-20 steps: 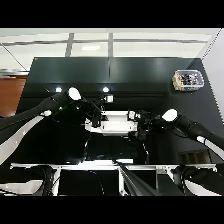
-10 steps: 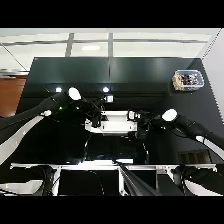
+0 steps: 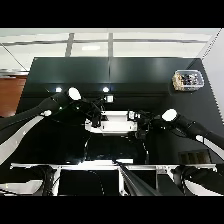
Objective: Fold the box and place the chain.
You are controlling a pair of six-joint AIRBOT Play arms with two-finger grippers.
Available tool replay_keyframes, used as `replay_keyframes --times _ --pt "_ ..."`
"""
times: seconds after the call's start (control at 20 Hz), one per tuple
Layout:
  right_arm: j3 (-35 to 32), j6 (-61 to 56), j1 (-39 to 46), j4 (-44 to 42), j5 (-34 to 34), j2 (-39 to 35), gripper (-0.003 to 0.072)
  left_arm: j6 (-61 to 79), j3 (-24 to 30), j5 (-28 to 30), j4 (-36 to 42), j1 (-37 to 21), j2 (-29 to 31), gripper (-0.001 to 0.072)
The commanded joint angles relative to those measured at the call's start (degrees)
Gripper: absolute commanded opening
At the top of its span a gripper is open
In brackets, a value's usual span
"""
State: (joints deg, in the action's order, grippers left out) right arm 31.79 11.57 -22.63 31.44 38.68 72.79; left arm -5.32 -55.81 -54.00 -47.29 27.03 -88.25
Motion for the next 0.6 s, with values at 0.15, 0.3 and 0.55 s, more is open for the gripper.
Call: replay_keyframes --times 0.15,0.3,0.55 --pt "-0.02 0.07 -0.83 0.63 -0.39 0.15 0.0661 0.04 0.02 0.04 0.00 -0.02 0.02 0.0030" --pt "-0.02 0.04 -0.83 0.59 -0.52 0.15 0.0661 0.02 0.02 0.04 0.00 -0.02 0.02 0.0030" --pt "-0.02 0.02 -0.83 0.50 -0.76 0.15 0.0461 -0.26 -0.02 -0.02 -0.04 -0.04 0.07 0.0039"
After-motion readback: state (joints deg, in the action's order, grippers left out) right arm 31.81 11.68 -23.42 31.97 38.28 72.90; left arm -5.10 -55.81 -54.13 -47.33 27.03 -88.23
